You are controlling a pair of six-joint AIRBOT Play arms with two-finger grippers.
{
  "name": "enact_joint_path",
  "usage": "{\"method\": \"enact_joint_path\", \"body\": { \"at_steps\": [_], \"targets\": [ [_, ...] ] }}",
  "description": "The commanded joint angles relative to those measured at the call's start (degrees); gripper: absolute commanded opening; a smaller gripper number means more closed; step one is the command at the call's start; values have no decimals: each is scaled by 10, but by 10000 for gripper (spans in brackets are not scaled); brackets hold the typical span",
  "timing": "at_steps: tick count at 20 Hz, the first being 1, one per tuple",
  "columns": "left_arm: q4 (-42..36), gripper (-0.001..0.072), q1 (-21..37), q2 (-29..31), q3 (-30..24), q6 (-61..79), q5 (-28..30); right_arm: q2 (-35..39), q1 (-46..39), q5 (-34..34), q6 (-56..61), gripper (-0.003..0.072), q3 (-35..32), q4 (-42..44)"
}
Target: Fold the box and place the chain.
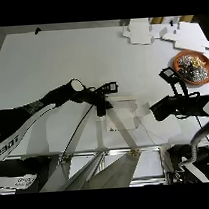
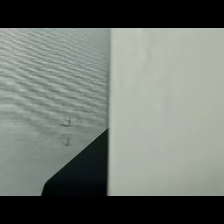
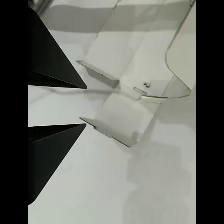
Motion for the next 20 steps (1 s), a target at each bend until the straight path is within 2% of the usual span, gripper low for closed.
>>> {"method": "enact_joint_path", "body": {
  "at_steps": [1, 15, 18, 19, 20],
  "targets": [
    [-2, -2, -1, 1, 0, 12, 30, 0, 0, -14, 0, 254, 0, -3],
    [0, 3, -2, -15, 0, 24, 36, 0, 0, -34, 0, 253, 0, -2],
    [0, 23, -2, -16, 0, 24, 36, 0, 0, -34, 0, 253, 0, -2],
    [0, 55, 0, -16, 0, 24, 37, 0, 0, -34, 0, 253, 0, -2],
    [0, 139, 0, -14, 0, 25, 37, 0, 0, -34, 0, 253, 0, -1]
  ]
}}
